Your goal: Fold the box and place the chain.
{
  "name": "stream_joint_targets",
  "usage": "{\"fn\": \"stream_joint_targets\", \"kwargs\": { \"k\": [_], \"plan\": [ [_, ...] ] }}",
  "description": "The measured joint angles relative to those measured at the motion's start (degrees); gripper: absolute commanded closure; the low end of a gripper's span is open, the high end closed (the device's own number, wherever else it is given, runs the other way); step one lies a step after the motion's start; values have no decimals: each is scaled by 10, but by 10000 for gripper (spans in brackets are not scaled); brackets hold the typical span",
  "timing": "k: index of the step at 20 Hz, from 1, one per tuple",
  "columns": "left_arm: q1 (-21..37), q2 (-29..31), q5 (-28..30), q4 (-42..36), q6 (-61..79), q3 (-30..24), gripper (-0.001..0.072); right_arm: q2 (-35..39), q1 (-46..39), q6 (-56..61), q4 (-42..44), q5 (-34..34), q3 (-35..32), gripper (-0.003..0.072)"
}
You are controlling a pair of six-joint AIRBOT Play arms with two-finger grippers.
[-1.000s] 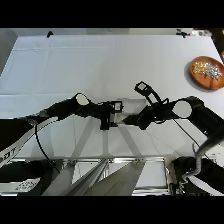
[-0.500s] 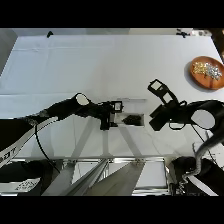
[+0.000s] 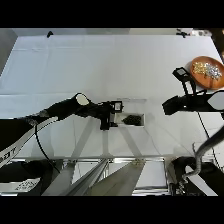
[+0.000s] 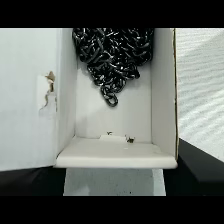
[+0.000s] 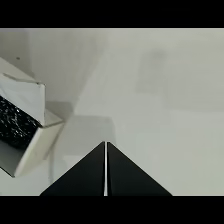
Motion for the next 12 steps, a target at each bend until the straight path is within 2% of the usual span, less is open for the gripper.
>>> {"fn": "stream_joint_targets", "kwargs": {
  "k": [8, 12],
  "plan": [
    [0, 0, 0, 0, 0, 0, 264, -170, -27, -175, 241, -34, 2, 680],
    [0, 0, 0, 0, 0, 0, 264, -211, -28, -243, 312, 21, 16, 679]
  ]
}}
